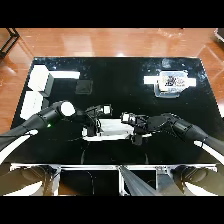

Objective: Fold the box and place the chain.

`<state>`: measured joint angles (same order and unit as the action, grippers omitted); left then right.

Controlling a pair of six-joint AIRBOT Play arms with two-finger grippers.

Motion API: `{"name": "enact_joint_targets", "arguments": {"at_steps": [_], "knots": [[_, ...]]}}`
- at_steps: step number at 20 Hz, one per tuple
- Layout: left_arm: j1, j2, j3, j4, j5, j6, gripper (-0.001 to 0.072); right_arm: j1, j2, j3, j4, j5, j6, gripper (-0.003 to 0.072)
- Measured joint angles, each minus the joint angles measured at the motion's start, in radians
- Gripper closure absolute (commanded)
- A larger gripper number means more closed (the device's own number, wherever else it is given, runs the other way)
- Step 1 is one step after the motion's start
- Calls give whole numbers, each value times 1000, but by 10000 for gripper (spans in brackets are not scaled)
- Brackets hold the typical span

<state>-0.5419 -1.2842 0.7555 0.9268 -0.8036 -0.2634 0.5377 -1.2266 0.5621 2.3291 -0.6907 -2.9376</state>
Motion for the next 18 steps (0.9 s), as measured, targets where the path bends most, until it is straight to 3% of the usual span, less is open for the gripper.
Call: {"name": "enact_joint_targets", "arguments": {"at_steps": [9, 18], "knots": [[132, 85, 16, 114, -109, -248, 86, 0, -1, 9, -5, 67, 27, 556], [154, 97, 16, 112, -172, -422, 86, 0, -1, 13, -11, 117, -8, 556]]}}
